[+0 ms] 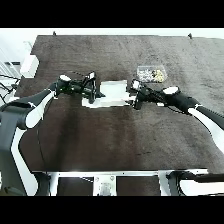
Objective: Fold the box and place the chain.
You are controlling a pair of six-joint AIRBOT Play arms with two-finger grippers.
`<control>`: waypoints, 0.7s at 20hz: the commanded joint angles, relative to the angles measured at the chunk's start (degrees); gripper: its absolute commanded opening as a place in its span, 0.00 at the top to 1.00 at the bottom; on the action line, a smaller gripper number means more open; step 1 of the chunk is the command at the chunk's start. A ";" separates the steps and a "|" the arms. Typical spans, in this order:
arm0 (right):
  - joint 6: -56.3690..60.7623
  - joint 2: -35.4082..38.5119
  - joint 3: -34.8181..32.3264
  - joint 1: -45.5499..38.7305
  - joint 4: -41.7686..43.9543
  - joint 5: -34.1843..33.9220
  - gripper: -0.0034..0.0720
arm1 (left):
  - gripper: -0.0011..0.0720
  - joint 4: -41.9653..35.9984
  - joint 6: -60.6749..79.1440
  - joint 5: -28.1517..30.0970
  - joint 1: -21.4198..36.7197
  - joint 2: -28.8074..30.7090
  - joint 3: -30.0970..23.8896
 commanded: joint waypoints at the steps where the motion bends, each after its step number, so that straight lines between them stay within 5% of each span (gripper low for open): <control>1: -1.44 -1.31 1.51 -0.61 0.09 3.61 0.11 | 0.95 0.02 0.04 0.00 0.02 0.02 -0.02; 14: -1.70 -9.35 10.62 -5.05 -0.13 16.37 0.11 | 0.95 0.02 0.04 -0.04 0.02 0.02 -0.02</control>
